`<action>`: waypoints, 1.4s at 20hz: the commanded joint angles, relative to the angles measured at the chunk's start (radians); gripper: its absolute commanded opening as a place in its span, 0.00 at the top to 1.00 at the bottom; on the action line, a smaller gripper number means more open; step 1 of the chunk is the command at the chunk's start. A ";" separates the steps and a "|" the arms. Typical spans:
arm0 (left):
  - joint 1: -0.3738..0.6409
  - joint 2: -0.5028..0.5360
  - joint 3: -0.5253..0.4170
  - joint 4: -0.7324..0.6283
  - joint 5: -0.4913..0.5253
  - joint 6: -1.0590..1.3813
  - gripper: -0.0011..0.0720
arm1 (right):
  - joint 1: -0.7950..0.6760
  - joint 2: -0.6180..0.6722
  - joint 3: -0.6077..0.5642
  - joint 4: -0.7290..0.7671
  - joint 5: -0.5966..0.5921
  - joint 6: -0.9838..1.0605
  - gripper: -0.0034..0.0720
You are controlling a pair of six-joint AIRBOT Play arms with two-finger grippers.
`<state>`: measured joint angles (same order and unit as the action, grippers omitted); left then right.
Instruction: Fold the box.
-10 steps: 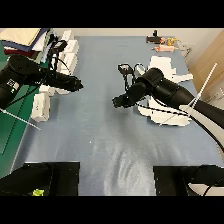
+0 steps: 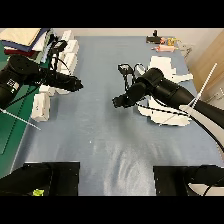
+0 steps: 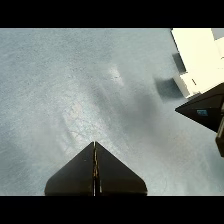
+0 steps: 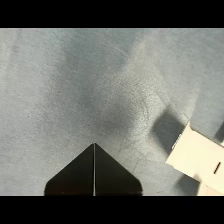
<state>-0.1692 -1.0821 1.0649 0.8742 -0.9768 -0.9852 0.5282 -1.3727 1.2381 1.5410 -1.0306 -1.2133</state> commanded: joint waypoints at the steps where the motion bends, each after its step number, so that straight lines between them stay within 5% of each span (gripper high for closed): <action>1: 0.001 0.000 0.001 0.000 0.000 0.000 0.97 | 0.001 0.000 0.001 0.001 0.001 0.001 0.95; 9: 0.001 -0.001 0.001 0.001 0.012 0.000 0.97 | 0.002 -0.014 0.001 0.163 -0.029 0.137 0.95; 14: 0.000 -0.001 0.001 0.000 0.059 0.000 0.97 | -0.071 -0.014 0.034 0.057 -0.284 0.122 0.95; 15: 0.000 0.000 0.001 -0.003 0.067 0.000 0.97 | -0.135 -0.014 0.066 0.016 -0.369 0.119 0.92; 17: 0.000 -0.001 0.001 -0.004 0.069 0.000 0.97 | -0.304 -0.014 0.132 -0.031 -0.507 0.065 0.64; 18: 0.001 -0.001 0.001 -0.004 0.068 0.000 0.97 | -0.395 -0.014 0.156 -0.045 -0.541 0.032 0.63; 20: 0.000 -0.001 0.001 -0.005 0.068 0.000 0.97 | -0.601 -0.014 0.174 -0.064 -0.558 -0.025 0.39; 24: 0.000 -0.001 0.001 -0.004 0.068 0.000 0.97 | -0.955 -0.058 0.173 -0.055 -0.522 -0.178 0.39; 28: 0.001 -0.001 0.001 -0.004 0.069 0.000 0.97 | -1.150 -0.144 0.173 0.048 -0.502 -0.331 0.39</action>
<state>-0.1692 -1.0821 1.0645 0.8696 -0.9096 -0.9852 -0.4679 -1.4639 1.4078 1.5246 -1.5414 -1.4136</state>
